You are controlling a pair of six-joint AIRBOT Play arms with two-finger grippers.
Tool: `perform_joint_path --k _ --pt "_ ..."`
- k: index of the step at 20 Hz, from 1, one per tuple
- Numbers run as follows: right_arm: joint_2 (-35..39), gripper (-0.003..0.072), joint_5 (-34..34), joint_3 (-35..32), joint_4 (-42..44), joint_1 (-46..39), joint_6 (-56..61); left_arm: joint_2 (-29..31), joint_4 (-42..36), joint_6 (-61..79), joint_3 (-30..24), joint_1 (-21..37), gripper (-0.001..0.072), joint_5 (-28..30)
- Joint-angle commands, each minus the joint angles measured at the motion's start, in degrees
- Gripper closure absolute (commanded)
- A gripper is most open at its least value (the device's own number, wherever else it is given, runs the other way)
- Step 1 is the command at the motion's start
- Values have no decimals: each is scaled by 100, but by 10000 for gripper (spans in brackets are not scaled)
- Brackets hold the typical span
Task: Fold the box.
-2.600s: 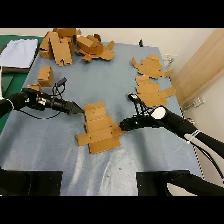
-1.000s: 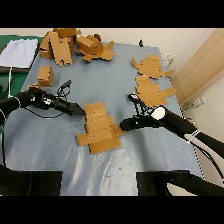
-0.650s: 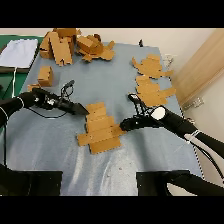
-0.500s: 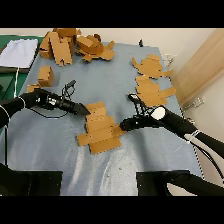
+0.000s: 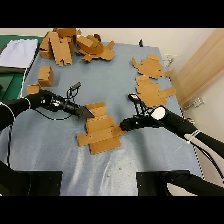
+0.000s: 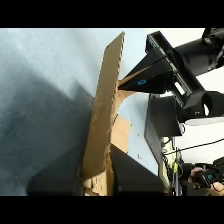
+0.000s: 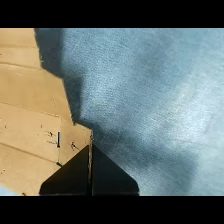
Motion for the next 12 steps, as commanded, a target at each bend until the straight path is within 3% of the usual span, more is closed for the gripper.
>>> perform_joint_path --k 1,12 --pt "2 682 -42 -2 0 0 0 -11 7 164 4 -72 611 -201" --pt "2 682 -59 -2 0 0 0 -22 -72 299 4 -81 612 -348"
